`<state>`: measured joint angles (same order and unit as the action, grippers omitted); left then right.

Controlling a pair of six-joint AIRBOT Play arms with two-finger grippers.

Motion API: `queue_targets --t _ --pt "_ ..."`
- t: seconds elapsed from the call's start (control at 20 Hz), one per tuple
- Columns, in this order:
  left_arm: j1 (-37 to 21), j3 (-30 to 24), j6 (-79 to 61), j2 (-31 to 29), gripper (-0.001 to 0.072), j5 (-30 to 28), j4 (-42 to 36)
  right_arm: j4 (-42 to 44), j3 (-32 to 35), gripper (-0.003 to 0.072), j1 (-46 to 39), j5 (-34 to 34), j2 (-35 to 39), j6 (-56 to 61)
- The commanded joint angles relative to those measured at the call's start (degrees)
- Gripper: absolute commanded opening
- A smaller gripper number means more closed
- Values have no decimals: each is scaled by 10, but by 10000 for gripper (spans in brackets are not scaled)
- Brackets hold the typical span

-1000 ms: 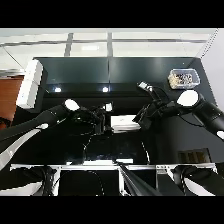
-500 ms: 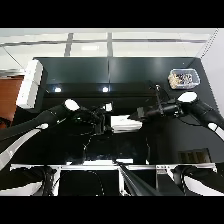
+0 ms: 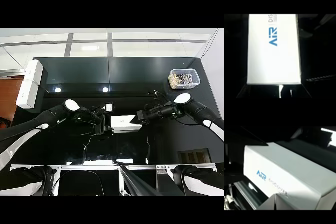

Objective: Fold the box and place the chain.

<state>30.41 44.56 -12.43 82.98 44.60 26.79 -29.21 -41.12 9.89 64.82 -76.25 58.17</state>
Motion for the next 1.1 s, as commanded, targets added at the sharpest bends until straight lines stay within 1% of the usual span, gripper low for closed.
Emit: queue_targets --t 0.0,0.35,0.4,0.5,0.6,0.7,0.75,0.8,0.9,0.95,1.0,1.05 --pt "0 0 1 0 290 0 0 -28 0 12 1 -22 -6 5" --pt "0 0 1 0 291 0 -1 -28 -1 12 2 -24 -5 -2" --pt "0 0 2 0 291 0 -1 -28 -4 12 2 -10 -4 -9" --pt "0 0 2 0 290 1 -1 -28 -24 12 -3 43 10 -26" --pt "0 0 25 0 290 11 -1 -33 -54 12 -20 89 45 -25" --pt "0 1 28 0 294 10 0 -68 -77 12 -49 98 95 -20" --pt "-1 4 28 -2 447 11 10 -92 -79 12 -69 88 126 -10" --pt "-1 8 33 -8 712 10 28 -128 -79 12 -91 83 153 6" --pt "-1 19 75 -37 716 16 79 -218 -79 12 -132 88 190 44" --pt "-1 27 93 -56 716 30 109 -252 -79 12 -153 94 200 55" --pt "-1 36 112 -78 716 47 128 -271 -79 12 -174 98 204 58" --pt "-1 44 125 -97 716 59 128 -277 -79 12 -197 99 205 59"
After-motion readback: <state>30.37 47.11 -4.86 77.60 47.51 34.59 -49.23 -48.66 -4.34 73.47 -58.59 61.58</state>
